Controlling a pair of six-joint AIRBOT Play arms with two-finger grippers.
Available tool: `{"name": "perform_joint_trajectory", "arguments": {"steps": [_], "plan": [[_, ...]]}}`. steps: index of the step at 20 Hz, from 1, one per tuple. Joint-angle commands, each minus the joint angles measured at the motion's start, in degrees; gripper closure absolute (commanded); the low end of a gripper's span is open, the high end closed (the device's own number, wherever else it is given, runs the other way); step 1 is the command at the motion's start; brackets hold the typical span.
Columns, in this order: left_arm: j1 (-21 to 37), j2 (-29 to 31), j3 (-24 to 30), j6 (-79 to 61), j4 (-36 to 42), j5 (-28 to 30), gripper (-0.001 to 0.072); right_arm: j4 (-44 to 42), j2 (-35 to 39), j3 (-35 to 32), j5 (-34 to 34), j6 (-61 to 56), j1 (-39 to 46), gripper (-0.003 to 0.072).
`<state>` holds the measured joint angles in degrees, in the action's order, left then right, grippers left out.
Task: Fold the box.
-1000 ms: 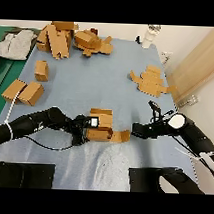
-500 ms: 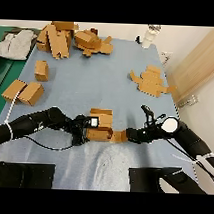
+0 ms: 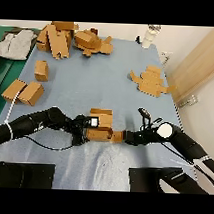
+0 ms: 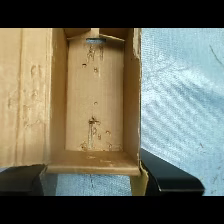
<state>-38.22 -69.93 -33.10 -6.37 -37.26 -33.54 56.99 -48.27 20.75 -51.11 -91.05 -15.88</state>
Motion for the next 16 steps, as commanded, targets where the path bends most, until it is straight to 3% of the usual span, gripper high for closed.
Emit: {"name": "perform_joint_trajectory", "arguments": {"steps": [1, 5, 13, 15, 16], "plan": [[-0.02, -0.02, -0.04, -0.02, -0.02, 0.0, 0.0189, -0.96, 0.0, -0.17, 4.39, -0.04, -2.03, 0.0687], [-0.02, -0.02, -0.04, -0.02, -0.02, 0.02, 0.0189, -3.43, 0.0, -0.17, 7.72, -0.04, -4.63, 0.0687], [-0.02, 0.0, -0.04, -0.02, -0.02, 0.0, 0.0189, -4.28, 0.13, 0.44, 7.63, 0.02, -6.82, 0.0684], [-0.02, -0.02, -0.04, -0.02, 0.0, 0.02, 0.0189, -4.31, 0.13, 1.75, 7.5, 0.02, -6.82, 0.0515], [-0.02, 0.0, -0.04, -0.02, -0.02, 0.02, 0.0189, -4.59, 0.13, 2.78, 6.84, -0.02, -6.82, 0.0515]]}}
